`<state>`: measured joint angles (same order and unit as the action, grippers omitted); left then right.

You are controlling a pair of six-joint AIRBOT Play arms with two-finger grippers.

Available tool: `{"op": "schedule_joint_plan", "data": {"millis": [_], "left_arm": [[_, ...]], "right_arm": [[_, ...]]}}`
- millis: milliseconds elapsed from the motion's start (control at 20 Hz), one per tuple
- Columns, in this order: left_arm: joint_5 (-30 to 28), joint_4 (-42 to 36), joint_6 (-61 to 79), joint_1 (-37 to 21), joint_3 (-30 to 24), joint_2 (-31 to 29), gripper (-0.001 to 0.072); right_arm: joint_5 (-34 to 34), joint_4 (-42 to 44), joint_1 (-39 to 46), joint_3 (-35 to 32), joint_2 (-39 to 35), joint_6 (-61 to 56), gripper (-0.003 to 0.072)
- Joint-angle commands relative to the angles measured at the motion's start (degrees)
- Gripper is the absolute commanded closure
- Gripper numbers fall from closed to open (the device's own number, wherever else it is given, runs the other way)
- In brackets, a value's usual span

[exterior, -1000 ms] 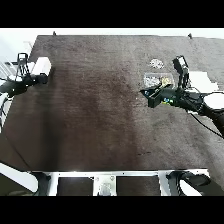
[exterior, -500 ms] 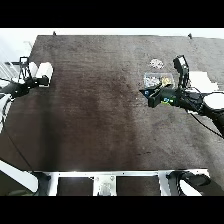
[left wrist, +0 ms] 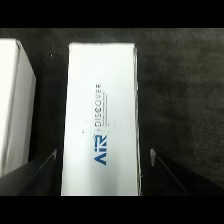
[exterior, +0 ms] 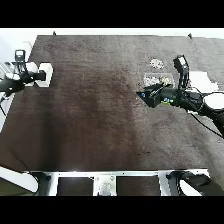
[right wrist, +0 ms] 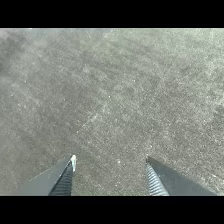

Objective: Fold the box and place the chain.

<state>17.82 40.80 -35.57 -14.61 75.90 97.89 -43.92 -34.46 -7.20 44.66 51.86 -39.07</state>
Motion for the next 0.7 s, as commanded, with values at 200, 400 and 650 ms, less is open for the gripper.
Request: {"op": "schedule_joint_plan", "data": {"millis": [200,400,650], "left_arm": [[19.5,2.1,1.7,-3.1,0.0,-18.3,0.0694],[13.7,1.9,4.6,3.1,-5.2,-34.5,0.0696],[-0.9,0.6,10.2,16.9,-24.8,-56.5,0.0696]], "right_arm": [[1.5,0.0,2.8,0.0,-8.0,-4.3,0.0682],[12.4,-3.7,4.2,-1.3,-18.4,-5.6,0.0684],[30.5,-9.4,4.2,-13.5,-34.7,-6.2,0.0685]]}}
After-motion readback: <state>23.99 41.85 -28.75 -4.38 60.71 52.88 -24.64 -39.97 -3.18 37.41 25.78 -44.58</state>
